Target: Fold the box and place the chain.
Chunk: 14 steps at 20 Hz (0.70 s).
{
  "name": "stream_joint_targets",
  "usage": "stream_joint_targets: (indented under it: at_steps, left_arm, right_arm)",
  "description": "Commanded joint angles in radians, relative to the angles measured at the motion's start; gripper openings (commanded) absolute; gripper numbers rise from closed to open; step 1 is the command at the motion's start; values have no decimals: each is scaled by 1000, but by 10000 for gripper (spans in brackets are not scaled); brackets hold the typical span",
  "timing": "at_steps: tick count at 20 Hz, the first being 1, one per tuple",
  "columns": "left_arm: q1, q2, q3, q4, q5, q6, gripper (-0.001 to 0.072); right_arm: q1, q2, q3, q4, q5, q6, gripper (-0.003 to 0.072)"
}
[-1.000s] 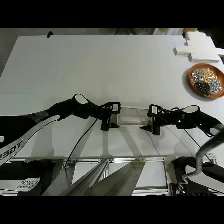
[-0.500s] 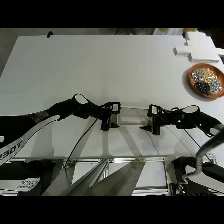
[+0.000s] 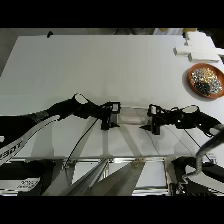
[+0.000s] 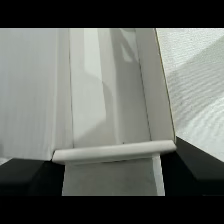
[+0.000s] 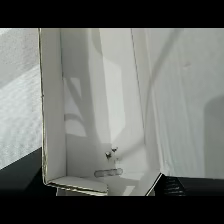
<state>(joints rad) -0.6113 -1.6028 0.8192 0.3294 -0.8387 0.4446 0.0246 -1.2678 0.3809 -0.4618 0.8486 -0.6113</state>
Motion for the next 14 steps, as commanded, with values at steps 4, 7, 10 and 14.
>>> stream_joint_targets:
  at_steps: [4,7,10,14]
  left_arm:
    - [-1,-1,0,0,-3,0,71]
    - [-1,0,0,0,-3,0,71]
    - [-1,0,0,0,-3,0,71]
    - [-1,0,0,0,-3,0,71]
  right_arm:
    - [-1,35,1,-27,7,43,708]
    - [-1,105,1,-167,-2,153,703]
    - [-1,187,2,-331,-3,322,693]
    - [-1,357,2,-346,7,354,661]
